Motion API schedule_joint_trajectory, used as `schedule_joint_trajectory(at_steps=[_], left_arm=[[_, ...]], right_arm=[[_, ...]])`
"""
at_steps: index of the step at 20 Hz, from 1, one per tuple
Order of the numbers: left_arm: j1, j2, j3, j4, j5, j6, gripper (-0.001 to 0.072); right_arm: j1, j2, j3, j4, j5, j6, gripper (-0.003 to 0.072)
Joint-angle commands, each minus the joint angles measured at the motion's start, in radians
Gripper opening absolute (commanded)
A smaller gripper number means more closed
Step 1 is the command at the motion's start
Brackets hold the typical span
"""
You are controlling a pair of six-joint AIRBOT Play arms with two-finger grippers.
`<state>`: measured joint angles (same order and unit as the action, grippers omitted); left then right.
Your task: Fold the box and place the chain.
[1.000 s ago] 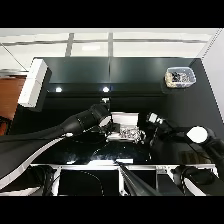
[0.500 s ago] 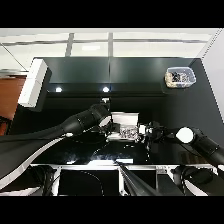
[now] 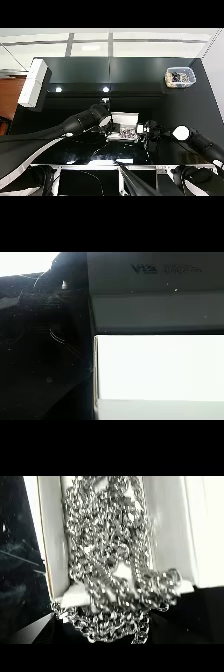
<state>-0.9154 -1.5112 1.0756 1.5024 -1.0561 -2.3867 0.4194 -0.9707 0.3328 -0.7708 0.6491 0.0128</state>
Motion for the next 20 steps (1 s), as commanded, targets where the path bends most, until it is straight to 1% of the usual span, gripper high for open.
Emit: schedule_joint_trajectory(at_steps=[1,2,3,4,6,8,9,10,13,15,17,20], left_arm=[[0.001,0.0,0.001,0.0,0.0,0.0,0.0027],[0.001,0.0,0.001,0.0,0.0,0.0,0.0026],[0.001,0.0,0.001,0.0,0.0,0.0,0.0026],[0.001,0.0,0.001,0.0,0.0,0.0,0.0026],[0.001,0.0,0.001,0.0,0.0,0.0,0.0026],[0.001,0.0,0.001,0.0,0.0,0.0,0.0027],[0.001,0.0,0.001,0.0,0.0,0.0,0.0026],[0.001,0.0,0.001,0.0,0.0,0.0,0.0026],[0.001,0.0,0.001,0.0,0.0,0.0,0.0026],[0.001,0.0,0.001,0.0,0.0,0.0,0.0026],[0.001,0.0,0.001,0.001,0.0,0.0,0.0027],[0.001,0.0,0.001,0.001,0.001,0.0,0.0027]], right_arm=[[0.0,-0.017,0.0,0.031,-0.014,-0.037,0.0685],[0.0,-0.017,-0.001,0.032,-0.019,-0.036,0.0679],[0.0,-0.017,0.0,0.036,-0.018,-0.03,0.0492],[0.0,-0.017,0.0,0.036,-0.018,-0.024,0.0357],[0.0,-0.016,0.0,0.034,-0.016,0.004,0.0211],[-0.001,-0.012,0.002,0.009,-0.005,0.05,0.0085],[-0.001,-0.007,0.005,-0.02,0.009,0.084,0.008],[-0.001,0.002,0.009,-0.06,0.023,0.13,0.0058],[-0.001,0.058,0.014,-0.169,0.043,0.303,0.0058],[-0.001,0.124,0.032,-0.224,0.09,0.397,0.0058],[-0.003,0.193,0.076,-0.275,0.161,0.488,0.0057],[-0.038,0.272,0.182,-0.28,0.274,0.595,0.0057]])
